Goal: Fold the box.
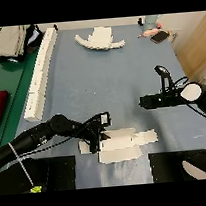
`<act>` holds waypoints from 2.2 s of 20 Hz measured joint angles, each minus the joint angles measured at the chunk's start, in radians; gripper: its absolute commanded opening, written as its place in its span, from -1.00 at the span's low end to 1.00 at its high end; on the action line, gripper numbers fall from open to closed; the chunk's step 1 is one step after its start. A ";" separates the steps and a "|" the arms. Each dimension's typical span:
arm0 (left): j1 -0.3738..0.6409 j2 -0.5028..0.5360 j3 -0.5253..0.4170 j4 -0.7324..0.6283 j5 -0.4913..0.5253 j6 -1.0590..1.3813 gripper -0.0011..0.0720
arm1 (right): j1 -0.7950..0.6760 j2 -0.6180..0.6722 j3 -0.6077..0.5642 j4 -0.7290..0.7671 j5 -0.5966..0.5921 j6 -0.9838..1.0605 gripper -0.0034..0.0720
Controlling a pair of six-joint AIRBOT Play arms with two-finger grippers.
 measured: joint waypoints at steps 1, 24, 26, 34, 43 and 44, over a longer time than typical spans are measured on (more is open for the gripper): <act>0.000 0.000 -0.001 0.001 -0.001 0.000 -0.92 | 0.000 0.014 0.000 -0.010 0.024 0.003 -0.90; 0.000 0.000 -0.002 0.008 -0.005 0.000 -0.92 | 1.149 0.223 -0.164 -0.450 0.292 0.109 0.68; 0.000 0.000 -0.002 0.008 -0.005 0.000 -0.92 | 1.199 0.203 -0.179 -0.542 0.214 0.105 0.84; 0.000 0.000 -0.002 0.008 -0.005 0.000 -0.92 | 1.249 0.046 -0.193 -0.680 0.020 0.164 0.84; 0.000 0.000 -0.002 0.008 -0.005 0.000 -0.92 | 1.253 0.141 -0.193 -0.737 0.064 0.388 0.83; 0.000 0.000 -0.002 0.009 -0.005 0.000 -0.92 | 1.253 0.167 -0.193 -0.761 0.092 0.429 0.83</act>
